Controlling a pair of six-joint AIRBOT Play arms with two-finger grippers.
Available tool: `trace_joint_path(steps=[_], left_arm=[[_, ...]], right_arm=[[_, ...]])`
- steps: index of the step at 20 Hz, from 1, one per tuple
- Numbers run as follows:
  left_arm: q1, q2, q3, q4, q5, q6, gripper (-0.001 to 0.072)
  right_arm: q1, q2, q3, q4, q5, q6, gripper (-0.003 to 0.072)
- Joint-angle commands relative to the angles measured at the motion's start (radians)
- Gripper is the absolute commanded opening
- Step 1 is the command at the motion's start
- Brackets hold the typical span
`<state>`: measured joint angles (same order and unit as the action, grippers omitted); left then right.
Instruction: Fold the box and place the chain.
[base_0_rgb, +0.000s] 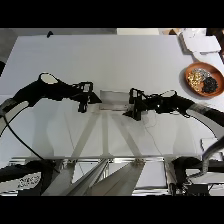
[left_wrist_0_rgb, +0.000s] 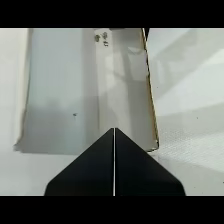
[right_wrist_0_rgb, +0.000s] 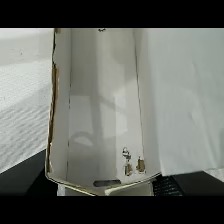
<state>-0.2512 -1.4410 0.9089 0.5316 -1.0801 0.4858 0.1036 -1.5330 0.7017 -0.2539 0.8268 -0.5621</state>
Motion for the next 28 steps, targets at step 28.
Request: trace_joint_path(steps=[28], left_arm=[[0.069,-0.053,0.0,0.439,0.065,-1.675,0.0004]], right_arm=[[0.0,-0.001,0.0,-0.001,0.0,0.0,0.0516]])
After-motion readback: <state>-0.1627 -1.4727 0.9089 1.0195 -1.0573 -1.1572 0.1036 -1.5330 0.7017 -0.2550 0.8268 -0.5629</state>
